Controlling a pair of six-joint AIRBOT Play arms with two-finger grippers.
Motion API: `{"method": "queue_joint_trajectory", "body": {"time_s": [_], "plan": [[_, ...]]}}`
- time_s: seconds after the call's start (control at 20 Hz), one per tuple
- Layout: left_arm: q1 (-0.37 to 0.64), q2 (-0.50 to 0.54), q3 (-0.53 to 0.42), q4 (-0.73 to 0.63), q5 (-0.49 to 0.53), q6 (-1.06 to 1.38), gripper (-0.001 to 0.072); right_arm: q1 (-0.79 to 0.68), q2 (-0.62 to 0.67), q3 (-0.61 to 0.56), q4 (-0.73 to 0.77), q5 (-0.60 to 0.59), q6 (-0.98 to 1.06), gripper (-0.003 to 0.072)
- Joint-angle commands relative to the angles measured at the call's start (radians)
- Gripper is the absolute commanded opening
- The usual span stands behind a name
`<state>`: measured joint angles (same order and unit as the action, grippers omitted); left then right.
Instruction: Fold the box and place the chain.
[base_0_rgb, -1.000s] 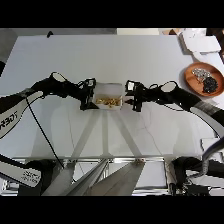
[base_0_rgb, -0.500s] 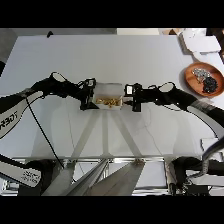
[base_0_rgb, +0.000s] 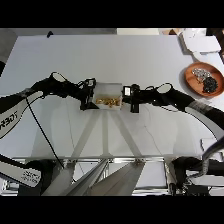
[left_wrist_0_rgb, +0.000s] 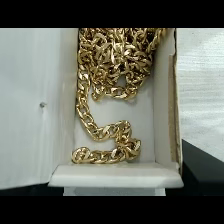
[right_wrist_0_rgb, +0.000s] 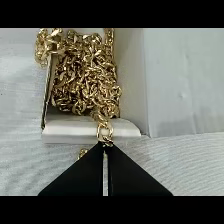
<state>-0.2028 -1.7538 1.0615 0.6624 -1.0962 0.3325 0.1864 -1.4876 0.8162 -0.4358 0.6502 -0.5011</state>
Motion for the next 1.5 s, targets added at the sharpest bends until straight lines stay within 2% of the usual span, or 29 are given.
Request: {"method": "queue_joint_trajectory", "body": {"time_s": [0.0, 0.2, 0.35, 0.55, 0.75, 0.95, 1.2, 1.45], "plan": [[0.000, 0.000, 0.000, 0.000, 0.000, 0.000, 0.0316, 0.003, 0.002, 0.000, -0.081, -0.027, 0.074, 0.0011], [0.000, 0.000, 0.000, 0.000, 0.000, 0.000, 0.0316, 0.003, 0.052, 0.000, -0.281, -0.064, 0.361, 0.0010], [0.000, 0.000, 0.000, 0.000, 0.000, 0.000, 0.0316, 0.003, 0.122, 0.000, -0.391, -0.001, 0.500, 0.0010], [0.000, 0.000, 0.000, 0.000, 0.000, 0.000, 0.0316, 0.010, 0.231, 0.000, -0.399, 0.119, 0.516, 0.0010], [0.000, 0.000, 0.000, 0.000, 0.000, 0.000, 0.0316, 0.070, 0.303, 0.000, -0.398, 0.141, 0.559, 0.0010], [0.000, 0.000, 0.000, 0.000, 0.000, 0.000, 0.0316, 0.171, 0.293, 0.000, -0.398, 0.150, 0.624, 0.0010], [0.000, 0.000, 0.000, 0.000, 0.000, 0.000, 0.0316, 0.236, 0.286, 0.000, -0.395, 0.077, 0.721, 0.0010], [0.000, 0.000, 0.000, 0.000, 0.000, 0.000, 0.0316, 0.285, 0.184, 0.000, -0.394, 0.023, 0.797, 0.0010]]}}
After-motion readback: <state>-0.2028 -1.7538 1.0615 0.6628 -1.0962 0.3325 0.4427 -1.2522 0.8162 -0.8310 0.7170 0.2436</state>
